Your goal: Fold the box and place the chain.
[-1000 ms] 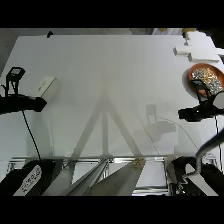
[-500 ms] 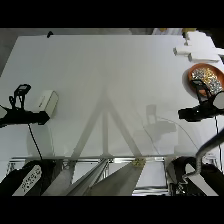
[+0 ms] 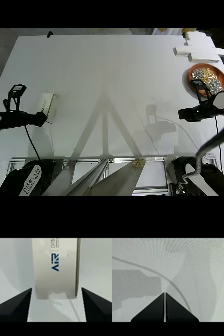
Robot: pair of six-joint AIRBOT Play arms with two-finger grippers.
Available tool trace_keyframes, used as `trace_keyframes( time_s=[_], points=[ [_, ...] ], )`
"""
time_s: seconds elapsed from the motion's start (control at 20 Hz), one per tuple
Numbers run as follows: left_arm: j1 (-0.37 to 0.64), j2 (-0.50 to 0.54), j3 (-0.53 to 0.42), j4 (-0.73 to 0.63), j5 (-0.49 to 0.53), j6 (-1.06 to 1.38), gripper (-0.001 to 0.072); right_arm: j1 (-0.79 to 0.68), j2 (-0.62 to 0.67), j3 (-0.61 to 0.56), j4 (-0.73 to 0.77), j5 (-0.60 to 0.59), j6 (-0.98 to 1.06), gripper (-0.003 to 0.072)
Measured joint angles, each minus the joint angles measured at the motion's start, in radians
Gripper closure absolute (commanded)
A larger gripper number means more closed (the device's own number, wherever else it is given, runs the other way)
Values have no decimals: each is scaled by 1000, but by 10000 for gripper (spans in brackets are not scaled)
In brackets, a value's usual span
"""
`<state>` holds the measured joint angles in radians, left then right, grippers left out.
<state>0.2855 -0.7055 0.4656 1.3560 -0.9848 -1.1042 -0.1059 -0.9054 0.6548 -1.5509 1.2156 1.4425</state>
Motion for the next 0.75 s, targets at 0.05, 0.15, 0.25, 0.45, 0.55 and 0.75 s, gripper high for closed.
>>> trace_keyframes(
  time_s=[0.05,0.15,0.25,0.45,0.55,0.75],
  points=[
    [0,51,0,2,-13,0,16,0,0,0,0,0,0,671],
    [0,140,0,3,-50,0,17,0,0,0,0,0,0,671],
    [0,210,-1,4,-102,0,17,0,0,0,0,0,0,671],
    [0,286,-1,5,-180,0,17,0,0,0,0,0,0,671],
    [0,300,-1,5,-195,0,17,0,0,0,0,0,0,671],
    [0,311,-1,5,-208,0,17,0,0,0,0,0,0,671]
  ],
)
